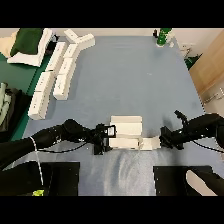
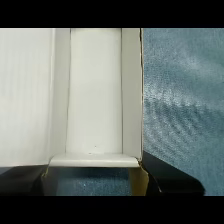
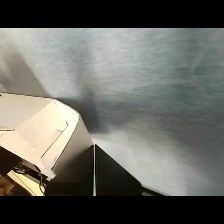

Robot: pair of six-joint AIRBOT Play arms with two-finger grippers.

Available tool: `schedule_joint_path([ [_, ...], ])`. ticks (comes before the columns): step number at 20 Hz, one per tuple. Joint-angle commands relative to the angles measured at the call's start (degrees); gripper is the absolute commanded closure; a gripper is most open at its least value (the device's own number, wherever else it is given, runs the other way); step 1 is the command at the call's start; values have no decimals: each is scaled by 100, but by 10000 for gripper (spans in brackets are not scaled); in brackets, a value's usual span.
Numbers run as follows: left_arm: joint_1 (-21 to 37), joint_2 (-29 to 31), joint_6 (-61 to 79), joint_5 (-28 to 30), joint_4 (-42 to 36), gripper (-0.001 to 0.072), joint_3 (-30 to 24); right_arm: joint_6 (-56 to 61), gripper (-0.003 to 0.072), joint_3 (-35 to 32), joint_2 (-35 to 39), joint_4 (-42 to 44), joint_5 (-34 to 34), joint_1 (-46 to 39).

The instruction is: Fold the box.

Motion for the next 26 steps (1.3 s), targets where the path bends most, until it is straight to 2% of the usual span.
schedule_joint_path([
  [1, 2, 2, 2, 2, 2, 237, 4, -52, 684, -4, -2, 116, 205, 387],
  [10, 2, 2, 2, 2, 2, 236, 7, -50, 682, 9, 144, 393, 317, 721],
  [11, 2, 2, 4, 2, 4, 236, 7, -50, 650, 24, 197, 426, 304, 765],
  [12, 2, 2, 2, 2, 2, 236, 7, -50, 558, 68, 249, 444, 291, 815],
  [13, 2, 2, 4, 2, 2, 236, 4, -50, 435, 129, 293, 459, 264, 835],
  [14, 2, 2, 2, 2, 2, 236, 7, -50, 379, 188, 323, 481, 238, 841],
  [21, 2, 2, 2, 2, 2, 236, 4, -52, 379, 337, 343, 737, -68, 852],
  [24, 2, 2, 2, 2, 2, 237, 7, -76, 378, 337, 343, 726, -20, 909],
  [26, 2, 2, 4, 2, 2, 236, 4, -188, 378, 337, 343, 667, 190, 1294],
])
